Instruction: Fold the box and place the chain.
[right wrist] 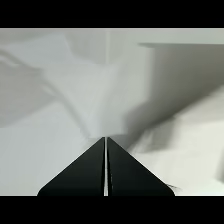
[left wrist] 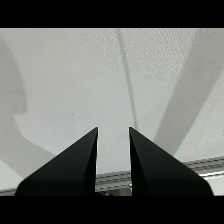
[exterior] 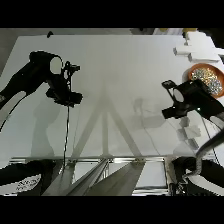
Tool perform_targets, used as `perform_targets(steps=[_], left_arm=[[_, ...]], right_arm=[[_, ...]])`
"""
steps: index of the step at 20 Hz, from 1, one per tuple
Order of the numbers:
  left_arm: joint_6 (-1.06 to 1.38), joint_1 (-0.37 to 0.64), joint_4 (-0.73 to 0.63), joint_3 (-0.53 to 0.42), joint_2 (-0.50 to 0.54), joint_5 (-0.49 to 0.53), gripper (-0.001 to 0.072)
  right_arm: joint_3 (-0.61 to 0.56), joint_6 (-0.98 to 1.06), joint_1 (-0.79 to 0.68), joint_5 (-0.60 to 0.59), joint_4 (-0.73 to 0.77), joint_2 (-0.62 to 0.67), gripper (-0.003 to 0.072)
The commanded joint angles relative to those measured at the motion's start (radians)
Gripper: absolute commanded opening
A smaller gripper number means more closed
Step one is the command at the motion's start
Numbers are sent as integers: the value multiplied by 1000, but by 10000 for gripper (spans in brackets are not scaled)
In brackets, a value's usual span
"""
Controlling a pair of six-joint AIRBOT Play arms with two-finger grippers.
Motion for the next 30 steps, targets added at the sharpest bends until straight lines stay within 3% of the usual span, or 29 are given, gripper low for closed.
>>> perform_targets(steps=[1, 4, 5, 6, 7, 10, 14, 15, 18, 19, 21, 22, 23, 24, 28, 30], left_arm=[[0, -1, 0, 0, 1, 0, 223], [0, -1, 0, 0, 1, 0, 223], [0, -1, 0, 0, 1, 0, 223], [0, -1, 0, 0, 1, 0, 223], [0, -1, 0, 0, 1, 0, 223], [0, -1, 0, 0, 1, 0, 223], [0, -1, 0, 0, 1, 0, 223], [0, -1, 0, 0, 1, 0, 223], [0, -1, 0, 0, 1, 0, 223], [0, -1, 0, 0, 1, 0, 223], [0, -1, 0, 0, 1, 0, 223], [0, -1, 0, 0, 1, 0, 223], [0, -1, 0, 0, 1, 0, 223], [0, -1, 0, 0, 1, 0, 223], [0, -1, 0, 0, 1, 0, 223], [0, -1, 0, 0, 1, 0, 223]], right_arm=[[29, -67, -110, 66, -310, 89, 10], [29, -191, -352, -21, -314, 129, 23], [29, -217, -433, -55, -312, 128, 161], [29, -219, -513, -95, -298, 127, 383], [29, -227, -596, -141, -266, 127, 479], [29, -352, -780, -241, -138, 99, 465], [29, -405, -919, -268, -123, -3, 446], [29, -415, -932, -273, -115, -27, 404], [29, -415, -937, -311, -114, -90, 391], [29, -398, -937, -329, -120, -113, 316], [29, -320, -938, -357, -172, -152, 258], [29, -299, -938, -344, -188, -171, 131], [29, -287, -938, -301, -187, -187, 95], [29, -287, -937, -250, -181, -196, 12], [29, -291, -842, -176, -76, -100, 11], [29, -308, -758, -176, 50, -5, 11]])
